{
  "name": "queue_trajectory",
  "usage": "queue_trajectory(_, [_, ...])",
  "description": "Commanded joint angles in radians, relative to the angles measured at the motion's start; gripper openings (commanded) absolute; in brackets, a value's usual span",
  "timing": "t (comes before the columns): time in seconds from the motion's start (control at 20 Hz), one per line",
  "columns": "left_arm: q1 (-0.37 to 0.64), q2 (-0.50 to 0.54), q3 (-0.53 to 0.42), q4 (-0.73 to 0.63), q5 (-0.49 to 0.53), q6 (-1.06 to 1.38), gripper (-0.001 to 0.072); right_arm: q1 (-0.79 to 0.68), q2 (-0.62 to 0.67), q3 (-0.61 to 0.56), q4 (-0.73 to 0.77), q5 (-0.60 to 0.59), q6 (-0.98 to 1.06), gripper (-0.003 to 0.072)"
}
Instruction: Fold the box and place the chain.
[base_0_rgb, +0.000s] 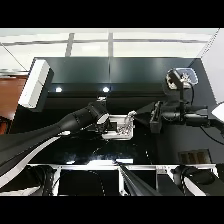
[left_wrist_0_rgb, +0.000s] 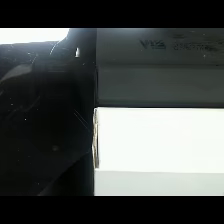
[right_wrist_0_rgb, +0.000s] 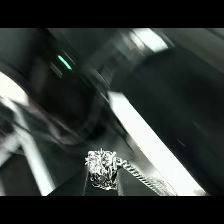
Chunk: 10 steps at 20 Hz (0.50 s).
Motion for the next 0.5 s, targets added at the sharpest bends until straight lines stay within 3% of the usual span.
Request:
queue_trajectory(0.0, [0.001, 0.000, 0.001, 0.000, 0.000, 0.000, 0.0031, 0.000, 0.001, 0.011, 0.061, -0.009, 0.013, 0.0015])
queue_trajectory(0.35, [0.001, 0.000, 0.001, 0.000, 0.000, 0.000, 0.0031, 0.059, -0.067, -0.032, -0.155, -0.026, 0.097, 0.0016])
queue_trajectory(0.45, [0.001, 0.000, 0.001, 0.000, 0.000, 0.000, 0.0031, 0.123, -0.103, -0.060, -0.156, -0.112, 0.132, 0.0018])
